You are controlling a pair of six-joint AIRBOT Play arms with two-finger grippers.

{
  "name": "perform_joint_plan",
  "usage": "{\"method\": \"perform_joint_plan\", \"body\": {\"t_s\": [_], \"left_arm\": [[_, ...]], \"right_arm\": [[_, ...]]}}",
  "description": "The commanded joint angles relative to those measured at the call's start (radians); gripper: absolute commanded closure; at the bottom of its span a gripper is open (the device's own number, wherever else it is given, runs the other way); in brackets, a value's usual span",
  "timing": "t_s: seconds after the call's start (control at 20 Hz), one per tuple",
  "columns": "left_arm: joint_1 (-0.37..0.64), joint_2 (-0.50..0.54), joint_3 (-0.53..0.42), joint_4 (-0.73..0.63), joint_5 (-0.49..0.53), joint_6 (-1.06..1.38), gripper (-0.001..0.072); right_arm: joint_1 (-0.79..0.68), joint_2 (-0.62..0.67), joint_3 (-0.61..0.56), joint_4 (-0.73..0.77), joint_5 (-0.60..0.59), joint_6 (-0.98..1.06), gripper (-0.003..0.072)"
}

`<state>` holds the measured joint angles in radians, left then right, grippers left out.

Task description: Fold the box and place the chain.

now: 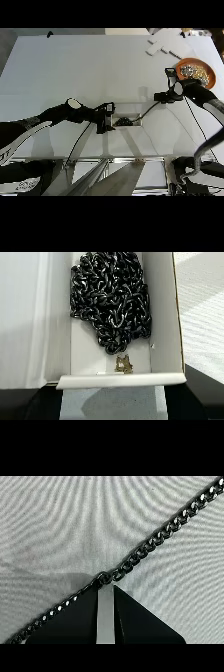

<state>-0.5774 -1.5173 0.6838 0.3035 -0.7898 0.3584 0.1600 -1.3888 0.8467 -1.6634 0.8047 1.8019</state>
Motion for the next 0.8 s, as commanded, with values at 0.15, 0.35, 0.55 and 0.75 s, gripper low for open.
{"method": "perform_joint_plan", "body": {"t_s": [0.15,0.35,0.55,0.75], "left_arm": [[0.0,0.001,0.0,0.0,0.0,0.0,0.0576],[0.0,0.001,0.0,0.0,0.0,0.0,0.0576],[0.0,0.001,0.0,0.0,0.0,0.0,0.0576],[0.0,0.001,0.0,0.0,0.0,0.0,0.0576]], "right_arm": [[0.0,0.011,0.0,-0.006,0.026,-0.077,0.0671],[0.0,0.098,0.0,-0.016,0.038,-0.111,0.0671],[0.002,0.145,0.0,0.002,0.041,-0.111,0.0674],[0.034,0.247,0.0,0.076,0.174,-0.24,0.0672]]}}
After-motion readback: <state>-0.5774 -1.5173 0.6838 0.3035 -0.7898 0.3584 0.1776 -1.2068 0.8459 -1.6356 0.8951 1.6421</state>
